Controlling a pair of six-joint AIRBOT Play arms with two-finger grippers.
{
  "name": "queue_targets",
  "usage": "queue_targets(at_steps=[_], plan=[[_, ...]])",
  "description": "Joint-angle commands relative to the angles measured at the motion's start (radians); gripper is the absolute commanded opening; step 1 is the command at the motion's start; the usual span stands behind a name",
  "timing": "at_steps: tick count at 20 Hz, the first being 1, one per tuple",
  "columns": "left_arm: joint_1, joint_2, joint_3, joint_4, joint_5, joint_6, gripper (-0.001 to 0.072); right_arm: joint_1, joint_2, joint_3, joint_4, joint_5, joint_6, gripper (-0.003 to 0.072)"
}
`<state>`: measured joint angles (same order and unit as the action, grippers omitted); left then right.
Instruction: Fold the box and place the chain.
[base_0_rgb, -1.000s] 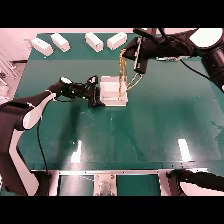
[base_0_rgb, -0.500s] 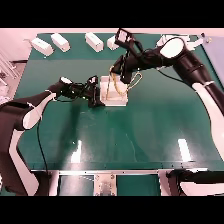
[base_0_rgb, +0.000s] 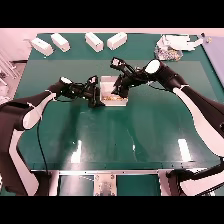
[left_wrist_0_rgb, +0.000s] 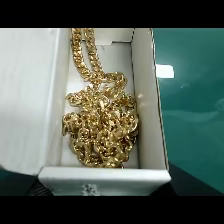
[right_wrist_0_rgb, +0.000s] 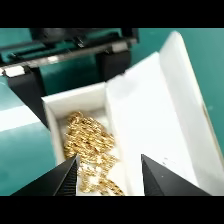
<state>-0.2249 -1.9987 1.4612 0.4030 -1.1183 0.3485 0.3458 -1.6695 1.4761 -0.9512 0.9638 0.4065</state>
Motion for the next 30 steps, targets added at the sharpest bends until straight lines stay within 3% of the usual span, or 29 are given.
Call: queue_targets(at_steps=[1, 3, 7, 12, 16, 21, 30], plan=[[0.0, 0.0, 0.0, 0.0, 0.0, 0.0, 0.0368, -0.037, -0.013, 0.004, -0.153, -0.047, -0.003, 0.0465], [0.0, 0.0, 0.0, 0.0, 0.0, 0.0, 0.0369, -0.09, -0.004, 0.005, -0.237, -0.034, -0.016, 0.0465], [0.0, 0.0, 0.0, 0.0, 0.0, 0.0, 0.0369, -0.223, 0.0, 0.002, -0.232, 0.074, -0.143, 0.0465], [0.0, 0.0, 0.0, 0.0, 0.0, 0.0, 0.0368, -0.278, -0.031, -0.032, -0.011, 0.077, -0.497, 0.0465], [0.0, 0.0, 0.0, 0.0, 0.0, 0.0, 0.0369, -0.27, -0.108, -0.032, 0.034, 0.074, -0.651, 0.051], [0.0, 0.0, 0.0, 0.0, 0.0, 0.0, 0.0369, -0.265, -0.142, -0.032, 0.188, 0.056, -0.826, 0.0515], [0.0, 0.0, 0.0, 0.0, 0.0, 0.0, 0.0369, -0.248, -0.166, -0.031, 0.171, 0.108, -0.828, 0.0515]])
